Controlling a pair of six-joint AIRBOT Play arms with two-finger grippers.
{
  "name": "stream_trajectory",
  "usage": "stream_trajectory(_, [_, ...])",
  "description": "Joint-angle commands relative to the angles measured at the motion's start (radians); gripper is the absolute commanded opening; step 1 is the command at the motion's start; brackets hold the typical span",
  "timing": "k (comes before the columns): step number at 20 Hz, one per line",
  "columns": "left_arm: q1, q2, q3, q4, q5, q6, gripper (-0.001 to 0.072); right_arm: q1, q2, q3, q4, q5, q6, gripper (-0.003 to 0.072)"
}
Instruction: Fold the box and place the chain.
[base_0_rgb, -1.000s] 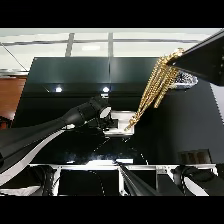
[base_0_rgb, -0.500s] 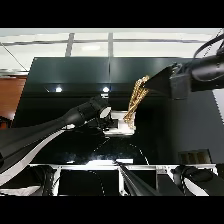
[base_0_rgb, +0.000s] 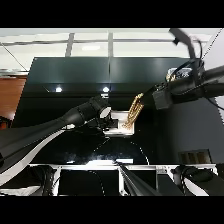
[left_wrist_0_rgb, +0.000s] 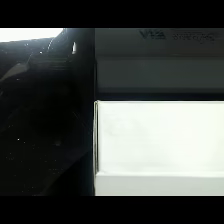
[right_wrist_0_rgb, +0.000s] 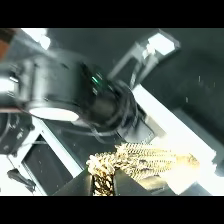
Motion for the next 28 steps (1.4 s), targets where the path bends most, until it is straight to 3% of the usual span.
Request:
stream_trajectory(1, [0.001,0.000,0.000,0.000,0.000,0.000,0.0027,0.003,-0.001,-0.090,0.001,-0.034,0.000,0.0001])
stream_trajectory(11, [0.001,0.000,0.000,0.000,0.000,0.000,0.0027,0.003,-0.003,-0.262,0.053,-0.150,0.004,0.0001])
stream_trajectory(17, [0.001,0.000,0.000,0.000,0.000,0.000,0.0027,0.058,-0.010,-0.272,0.060,-0.259,0.020,0.0002])
stream_trajectory(22, [0.001,0.000,0.000,0.000,0.000,0.000,0.0027,0.063,-0.010,-0.304,0.002,-0.230,0.033,0.0003])
stream_trajectory(26, [0.001,0.000,0.000,0.000,0.000,0.000,0.0027,0.130,-0.028,-0.397,-0.054,-0.332,0.031,0.0008])
stream_trajectory(27, [0.001,0.000,0.000,0.000,0.000,0.000,0.0027,0.138,-0.034,-0.406,-0.055,-0.356,0.031,0.0018])
stream_trajectory(28, [0.001,0.000,0.000,0.000,0.000,0.000,0.0027,0.142,-0.036,-0.409,-0.055,-0.377,0.030,0.0122])
